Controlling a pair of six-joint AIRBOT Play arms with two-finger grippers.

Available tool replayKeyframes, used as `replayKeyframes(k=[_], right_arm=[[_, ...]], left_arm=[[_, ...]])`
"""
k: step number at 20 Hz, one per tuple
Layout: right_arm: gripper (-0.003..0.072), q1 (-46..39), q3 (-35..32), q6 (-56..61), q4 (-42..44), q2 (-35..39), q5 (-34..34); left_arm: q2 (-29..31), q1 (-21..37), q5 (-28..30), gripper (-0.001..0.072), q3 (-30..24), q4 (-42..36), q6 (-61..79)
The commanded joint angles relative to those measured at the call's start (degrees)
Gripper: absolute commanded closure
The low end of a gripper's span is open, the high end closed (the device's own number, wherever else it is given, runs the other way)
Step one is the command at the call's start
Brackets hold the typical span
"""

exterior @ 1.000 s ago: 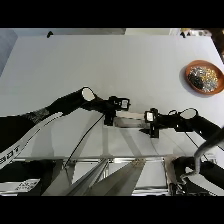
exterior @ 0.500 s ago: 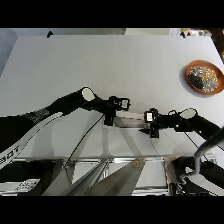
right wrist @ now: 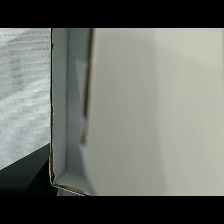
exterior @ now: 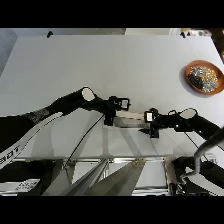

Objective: Fold the box and place the chain.

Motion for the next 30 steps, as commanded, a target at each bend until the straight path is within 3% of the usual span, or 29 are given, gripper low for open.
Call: replayKeyframes(k=[1,2,3,8,13,16,20,22,29,30], right_arm=[[0.0177,-0.5,-0.04,0.15,0.02,-0.02,0.11],[0.0112,-1.07,-0.04,0.13,0.02,-0.02,0.22],[0.0094,-1.49,-0.04,0.11,0.02,-0.02,0.39],[0.0102,-1.73,-0.04,-0.09,0.15,-0.02,1.44],[0.0169,-1.75,-0.04,-0.13,0.63,-0.02,1.46],[0.0287,-1.73,-0.04,-0.11,0.61,-0.02,1.44],[0.0306,-1.73,-0.04,-0.11,0.59,-0.02,1.44],[0.0373,-1.75,-0.04,-0.07,0.37,-0.02,1.46],[0.0362,-1.75,-0.04,0.13,0.44,-0.02,1.92],[0.03,-1.75,-0.04,0.11,0.48,-0.02,2.34]], left_arm=[[0.0,-0.02,0.0,0.07,0.02,0.0,0.02],[0.0,-0.02,0.0,0.07,0.02,0.0,0.02],[0.0,-0.02,0.0,0.07,0.02,0.0,0.02],[0.0,-0.02,0.0,0.07,0.02,0.0,0.02],[0.0,-0.02,0.0,0.07,0.02,0.0,0.02],[0.0,-0.02,0.0,0.07,0.02,0.0,0.02],[0.0,-0.02,0.0,0.07,0.02,0.0,0.02],[0.0,-0.02,0.0,0.07,0.02,0.0,0.02],[0.0,-0.02,0.0,0.07,0.02,0.0,0.02],[0.0,-0.02,0.0,0.07,0.02,0.0,0.02]])
